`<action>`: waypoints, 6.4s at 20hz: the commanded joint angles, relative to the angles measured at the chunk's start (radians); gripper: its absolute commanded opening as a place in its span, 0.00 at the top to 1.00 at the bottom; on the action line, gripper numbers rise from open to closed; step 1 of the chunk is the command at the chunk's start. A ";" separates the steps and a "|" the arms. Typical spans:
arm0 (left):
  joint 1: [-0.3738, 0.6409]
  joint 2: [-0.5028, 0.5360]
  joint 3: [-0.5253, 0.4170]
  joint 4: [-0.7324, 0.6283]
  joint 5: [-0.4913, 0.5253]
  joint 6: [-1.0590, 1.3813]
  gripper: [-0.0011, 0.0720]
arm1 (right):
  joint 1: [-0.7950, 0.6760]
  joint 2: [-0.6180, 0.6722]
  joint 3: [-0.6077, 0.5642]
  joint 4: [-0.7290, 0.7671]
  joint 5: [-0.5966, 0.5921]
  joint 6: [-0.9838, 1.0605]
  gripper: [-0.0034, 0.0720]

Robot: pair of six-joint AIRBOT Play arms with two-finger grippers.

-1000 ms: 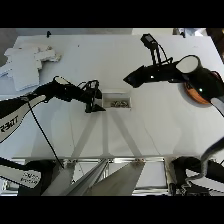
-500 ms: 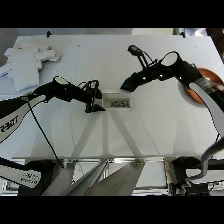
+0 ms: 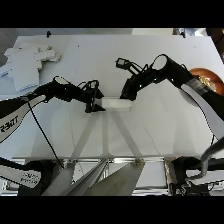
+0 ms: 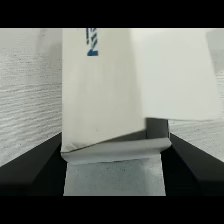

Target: Fold the box and place the chain.

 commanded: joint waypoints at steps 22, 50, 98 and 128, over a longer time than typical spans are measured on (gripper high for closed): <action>0.001 0.001 0.001 0.000 0.000 0.000 0.60 | 0.103 0.086 -0.001 -0.103 -0.024 -0.098 0.44; 0.001 0.001 0.001 0.000 0.000 0.000 0.60 | 0.153 0.034 -0.003 -0.266 0.004 0.099 0.36; 0.001 0.001 0.001 0.000 0.000 0.000 0.60 | 0.157 0.067 -0.098 -0.163 -0.022 0.102 0.76; 0.001 0.001 0.001 0.000 0.000 0.000 0.60 | 0.158 0.172 -0.098 -0.045 -0.128 0.377 0.94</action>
